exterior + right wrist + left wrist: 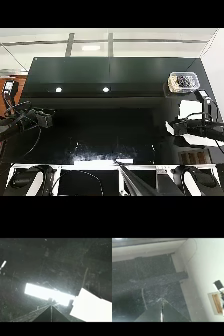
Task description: Fold the box and place the chain.
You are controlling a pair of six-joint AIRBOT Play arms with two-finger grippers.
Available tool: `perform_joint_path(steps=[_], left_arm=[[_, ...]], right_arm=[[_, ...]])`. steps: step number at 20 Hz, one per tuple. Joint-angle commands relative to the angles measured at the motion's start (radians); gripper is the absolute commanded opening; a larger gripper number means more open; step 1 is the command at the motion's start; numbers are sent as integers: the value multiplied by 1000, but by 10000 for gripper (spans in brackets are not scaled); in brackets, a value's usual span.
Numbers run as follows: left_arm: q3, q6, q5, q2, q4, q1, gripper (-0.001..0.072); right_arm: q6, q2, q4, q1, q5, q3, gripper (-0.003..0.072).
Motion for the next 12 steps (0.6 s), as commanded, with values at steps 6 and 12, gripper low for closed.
perform_joint_path(steps=[6, 12], left_arm=[[0, 0, 0, 0, 0, 0, 28], [-1, 0, 81, 0, -4, 0, 28]], right_arm=[[0, 1, 0, 1, 0, 0, 13], [0, 1, 0, 1, 0, 0, 14]])
